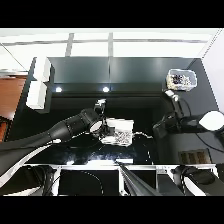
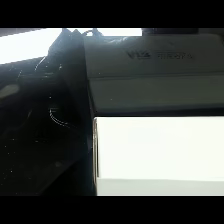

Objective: Fold the box and place the chain.

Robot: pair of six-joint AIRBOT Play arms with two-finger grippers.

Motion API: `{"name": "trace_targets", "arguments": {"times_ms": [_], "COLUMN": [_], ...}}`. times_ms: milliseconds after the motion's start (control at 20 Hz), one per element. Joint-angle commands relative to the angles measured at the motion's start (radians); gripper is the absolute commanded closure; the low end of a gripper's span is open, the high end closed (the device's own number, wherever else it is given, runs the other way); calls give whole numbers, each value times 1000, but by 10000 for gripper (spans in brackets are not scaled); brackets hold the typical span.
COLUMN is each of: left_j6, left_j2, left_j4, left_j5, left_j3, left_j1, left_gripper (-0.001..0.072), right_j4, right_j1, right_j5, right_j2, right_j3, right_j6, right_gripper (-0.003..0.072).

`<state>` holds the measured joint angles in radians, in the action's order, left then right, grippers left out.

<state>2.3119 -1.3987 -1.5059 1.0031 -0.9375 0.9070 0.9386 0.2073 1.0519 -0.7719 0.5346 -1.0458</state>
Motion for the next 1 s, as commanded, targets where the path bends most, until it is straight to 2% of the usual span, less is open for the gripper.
{"name": "trace_targets", "arguments": {"times_ms": [0,150,400,650,850,950], "left_j6": [0,0,0,0,0,0], "left_j2": [0,0,0,0,0,0], "left_j4": [-1,0,0,-1,0,0], "left_j5": [0,0,0,0,0,0], "left_j3": [0,0,0,0,0,0], "left_j1": [-1,0,0,-1,0,-1], "left_gripper": [683,683,683,683,683,683], "right_j4": [-67,-77,-233,-270,-284,-284], "right_j1": [39,136,201,222,279,305], "right_j5": [-249,-292,-343,-467,-483,-528], "right_j2": [6,0,-146,-198,-227,-237], "right_j3": [-152,-200,-200,-199,-199,-199], "right_j6": [332,721,978,1017,1017,1011], "right_gripper": [-25,-24,-22,-16,-15,-13]}}
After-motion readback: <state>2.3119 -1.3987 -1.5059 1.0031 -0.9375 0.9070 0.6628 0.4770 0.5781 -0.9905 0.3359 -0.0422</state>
